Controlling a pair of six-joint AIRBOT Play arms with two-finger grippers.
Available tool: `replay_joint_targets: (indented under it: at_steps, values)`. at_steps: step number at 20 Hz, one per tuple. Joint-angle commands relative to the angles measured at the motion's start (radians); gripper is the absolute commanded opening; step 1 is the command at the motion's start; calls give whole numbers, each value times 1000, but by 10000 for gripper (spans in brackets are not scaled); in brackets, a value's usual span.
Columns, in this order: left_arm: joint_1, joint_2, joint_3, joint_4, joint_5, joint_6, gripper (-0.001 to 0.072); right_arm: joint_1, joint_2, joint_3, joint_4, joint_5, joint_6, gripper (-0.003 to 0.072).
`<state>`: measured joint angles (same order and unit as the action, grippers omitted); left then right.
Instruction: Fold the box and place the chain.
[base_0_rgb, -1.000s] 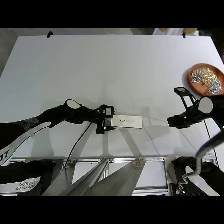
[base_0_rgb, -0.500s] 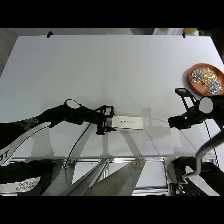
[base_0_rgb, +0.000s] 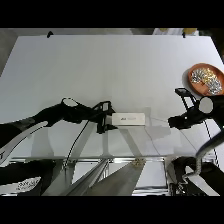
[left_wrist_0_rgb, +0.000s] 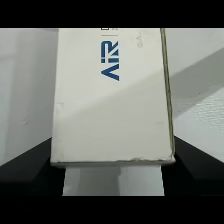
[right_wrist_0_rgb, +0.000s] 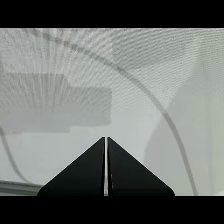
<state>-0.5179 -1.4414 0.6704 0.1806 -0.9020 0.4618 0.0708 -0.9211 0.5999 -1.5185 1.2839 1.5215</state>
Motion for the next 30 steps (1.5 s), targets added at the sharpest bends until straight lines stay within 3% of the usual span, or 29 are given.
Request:
replay_joint_targets:
  at_steps: [1, 7, 11, 15, 19, 20, 22, 23, 26, 28, 30]
  values:
    - [120, 135, 1, 134, -4, -290, 130, 0, 1, 0, 0, 0, 0, 19]
    - [516, 465, 1, 560, -3, -830, 134, 0, 1, 0, 0, 0, 0, 19]
    - [740, 542, 1, 786, -7, -1078, 134, 0, 1, 0, 0, 0, 0, 19]
    - [806, 517, 0, 985, -55, -1279, 134, 0, 1, 0, 0, 0, 0, 19]
    - [805, 470, 0, 1026, -135, -1326, 137, 0, 1, 0, 0, 0, 0, 19]
    - [805, 457, 0, 1029, -148, -1327, 170, 0, 1, 0, 0, 0, 0, 19]
    - [805, 432, 0, 1036, -176, -1358, 408, 0, 1, 0, 0, 0, 0, 19]
    - [805, 424, 0, 1045, -181, -1403, 458, 0, 1, 0, 0, 0, 0, 19]
    - [805, 422, 0, 1074, -199, -1459, 479, 0, 1, 0, 0, 0, 0, 19]
    - [805, 422, 0, 1078, -229, -1459, 703, 0, 1, 0, 0, 0, 0, 19]
    - [803, 423, 0, 1077, -247, -1461, 698, 0, 1, 0, 0, 0, 0, 19]
